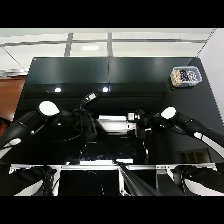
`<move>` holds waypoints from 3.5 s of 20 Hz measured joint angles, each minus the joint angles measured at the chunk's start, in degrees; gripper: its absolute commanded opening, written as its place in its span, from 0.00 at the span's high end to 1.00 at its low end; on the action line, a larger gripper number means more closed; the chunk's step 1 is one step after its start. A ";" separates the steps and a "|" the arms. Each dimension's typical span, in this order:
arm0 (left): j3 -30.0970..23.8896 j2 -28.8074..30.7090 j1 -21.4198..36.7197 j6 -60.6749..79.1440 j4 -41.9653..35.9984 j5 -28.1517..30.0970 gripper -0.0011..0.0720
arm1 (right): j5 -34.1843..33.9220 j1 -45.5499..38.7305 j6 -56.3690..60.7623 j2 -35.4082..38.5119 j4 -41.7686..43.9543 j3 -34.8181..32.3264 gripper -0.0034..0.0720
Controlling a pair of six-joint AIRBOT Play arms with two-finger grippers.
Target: Fold the box and place the chain.
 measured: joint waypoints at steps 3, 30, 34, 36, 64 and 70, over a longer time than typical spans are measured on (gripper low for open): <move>-1.14 -2.05 -0.07 6.49 -11.50 7.76 0.95 | 0.00 0.00 0.00 0.00 -0.02 0.00 0.74; 1.84 8.09 11.26 4.11 6.71 2.62 0.94 | 0.02 0.00 0.07 0.00 -0.02 0.00 0.74; -0.68 10.82 10.54 9.49 14.86 -3.17 0.01 | 0.02 0.00 0.04 0.00 -0.02 0.00 0.74; -1.73 10.32 8.87 13.86 18.03 -1.97 0.02 | 0.02 0.00 0.04 0.00 -0.02 0.00 0.74; -2.43 -4.96 -5.07 22.58 7.96 19.98 0.68 | -0.02 0.00 0.07 0.00 0.02 0.00 0.74; -2.36 -6.36 -5.18 22.60 6.14 19.96 0.73 | 0.00 0.00 0.04 0.00 0.02 0.00 0.74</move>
